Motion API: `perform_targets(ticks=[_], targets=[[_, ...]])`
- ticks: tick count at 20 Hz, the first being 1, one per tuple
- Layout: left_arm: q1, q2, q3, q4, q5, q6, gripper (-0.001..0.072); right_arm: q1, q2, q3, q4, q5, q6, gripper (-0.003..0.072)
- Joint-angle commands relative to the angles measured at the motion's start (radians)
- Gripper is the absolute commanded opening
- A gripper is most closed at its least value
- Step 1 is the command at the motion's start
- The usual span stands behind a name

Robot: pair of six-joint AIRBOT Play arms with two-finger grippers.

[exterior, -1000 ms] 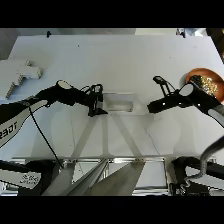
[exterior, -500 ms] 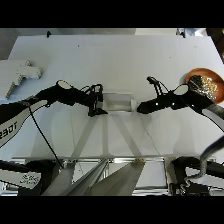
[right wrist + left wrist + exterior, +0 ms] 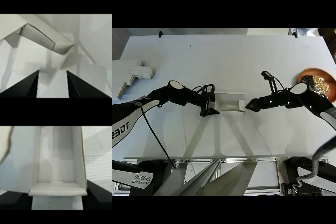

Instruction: Fold the box and place the chain.

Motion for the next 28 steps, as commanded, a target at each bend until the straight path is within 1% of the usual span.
perform_targets(ticks=[1, 4, 6, 8, 11, 12, 16, 20, 22, 23, 25, 26, 28], targets=[[0.001, 0.0, 0.001, 0.0, 0.0, 0.0, 0.0395, 0.002, 0.01, 0.0, 0.056, -0.011, -0.028, 0.039], [0.001, 0.0, 0.001, 0.0, 0.0, 0.0, 0.0395, 0.004, 0.01, 0.0, 0.048, -0.037, -0.028, 0.0395], [0.001, 0.0, 0.001, 0.0, 0.0, 0.0, 0.0395, 0.029, 0.01, 0.0, -0.001, -0.073, -0.027, 0.0402], [0.001, 0.0, 0.001, 0.0, 0.0, 0.0, 0.0395, 0.065, 0.01, 0.0, -0.037, -0.102, -0.022, 0.047], [0.001, 0.0, 0.001, 0.0, 0.0, 0.0, 0.0395, 0.103, 0.01, 0.0, -0.039, -0.151, 0.035, 0.0491], [0.001, 0.0, 0.001, 0.0, 0.0, 0.0, 0.0395, 0.11, 0.01, 0.0, -0.039, -0.161, 0.061, 0.0533], [0.001, 0.0, 0.001, 0.0, 0.0, 0.0, 0.0395, 0.114, 0.01, 0.0, -0.035, -0.162, 0.137, 0.0533], [0.001, 0.0, 0.001, 0.0, 0.0, 0.0, 0.0395, 0.133, 0.01, 0.0, -0.013, -0.146, 0.142, 0.0528], [0.001, 0.0, 0.001, 0.0, 0.0, 0.0, 0.0395, 0.163, 0.01, 0.0, -0.013, -0.146, 0.143, 0.0494], [0.001, 0.0, 0.0, 0.0, 0.0, 0.0, 0.0395, 0.177, 0.01, 0.0, -0.015, -0.147, 0.143, 0.0458], [0.001, 0.0, 0.001, 0.0, 0.0, 0.0, 0.0395, 0.2, 0.01, 0.0, -0.032, -0.148, 0.145, 0.0441], [0.001, 0.0, 0.001, 0.0, 0.0, 0.0, 0.0395, 0.211, 0.01, 0.0, -0.058, -0.15, 0.166, 0.0421], [0.001, 0.0, 0.0, 0.0, 0.0, 0.0, 0.0395, 0.227, 0.011, 0.0, -0.135, -0.159, 0.232, 0.0413]])
